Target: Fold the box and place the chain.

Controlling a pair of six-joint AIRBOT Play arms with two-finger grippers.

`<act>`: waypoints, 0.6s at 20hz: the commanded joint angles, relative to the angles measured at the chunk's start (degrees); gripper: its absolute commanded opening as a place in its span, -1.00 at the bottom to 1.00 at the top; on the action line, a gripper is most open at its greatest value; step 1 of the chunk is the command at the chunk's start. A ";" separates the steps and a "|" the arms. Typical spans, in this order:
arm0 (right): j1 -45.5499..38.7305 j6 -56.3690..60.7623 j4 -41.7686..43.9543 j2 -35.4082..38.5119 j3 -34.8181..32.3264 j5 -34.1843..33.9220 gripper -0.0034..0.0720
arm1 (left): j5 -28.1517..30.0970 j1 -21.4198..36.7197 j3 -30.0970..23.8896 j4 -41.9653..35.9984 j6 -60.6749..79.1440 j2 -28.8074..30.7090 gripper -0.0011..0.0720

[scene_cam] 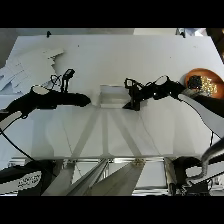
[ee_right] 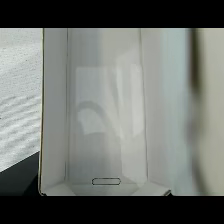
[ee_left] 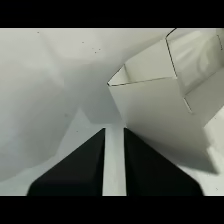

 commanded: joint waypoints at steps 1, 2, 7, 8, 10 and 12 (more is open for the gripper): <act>0.04 0.02 0.02 -0.04 0.00 0.00 0.46 | -2.19 -0.20 -0.02 -1.95 1.42 -0.59 -0.49; 0.02 0.02 0.02 -0.04 -0.02 0.00 0.46 | -2.14 -0.17 -0.02 -2.47 1.42 -0.68 -0.49; 0.04 0.02 0.02 -0.04 -0.02 0.00 0.46 | -3.41 -0.13 -0.02 -3.69 1.70 -0.68 -0.48; 0.04 0.02 0.02 -0.04 0.00 0.00 0.46 | -4.00 -0.13 -0.02 -4.57 2.03 -0.72 -0.47; 0.04 0.02 0.02 -0.04 0.00 0.00 0.46 | -4.09 -0.13 -0.02 -7.69 2.93 -0.81 -0.43; 0.04 0.02 0.02 -0.04 -0.02 0.00 0.46 | -4.17 -0.17 -0.02 -10.78 4.22 -0.81 -0.40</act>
